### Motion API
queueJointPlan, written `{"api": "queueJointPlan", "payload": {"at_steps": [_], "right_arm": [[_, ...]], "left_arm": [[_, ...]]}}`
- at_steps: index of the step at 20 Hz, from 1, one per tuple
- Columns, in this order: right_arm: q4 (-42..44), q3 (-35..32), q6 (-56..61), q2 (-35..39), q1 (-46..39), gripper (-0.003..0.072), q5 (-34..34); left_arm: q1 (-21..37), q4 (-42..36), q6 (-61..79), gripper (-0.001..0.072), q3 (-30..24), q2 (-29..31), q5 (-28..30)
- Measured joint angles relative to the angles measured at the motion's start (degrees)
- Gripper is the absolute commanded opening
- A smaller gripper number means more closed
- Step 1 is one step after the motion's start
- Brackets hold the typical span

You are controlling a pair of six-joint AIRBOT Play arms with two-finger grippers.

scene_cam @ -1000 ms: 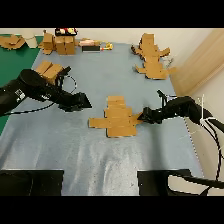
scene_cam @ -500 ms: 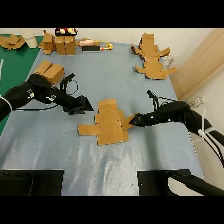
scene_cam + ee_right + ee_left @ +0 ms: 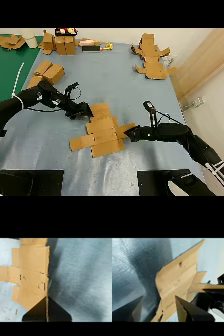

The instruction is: Fold the box.

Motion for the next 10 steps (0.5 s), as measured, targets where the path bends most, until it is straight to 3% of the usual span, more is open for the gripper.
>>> {"api": "queueJointPlan", "payload": {"at_steps": [8, 9, 10], "right_arm": [[0.31, -0.85, 1.42, 1.14, 3.17, 0.0001, 3.76], [0.22, -0.87, 1.62, 1.16, 3.28, 0.0001, 3.91], [0.17, -0.87, 1.86, 1.16, 3.34, 0.0001, 3.93]], "left_arm": [[-0.02, -10.82, 11.93, 0.0581, 0.0, -4.94, -3.34], [0.0, -12.04, 14.14, 0.0532, 0.0, -5.27, -3.82], [0.0, -12.96, 16.33, 0.0387, 0.0, -5.51, -4.24]]}}
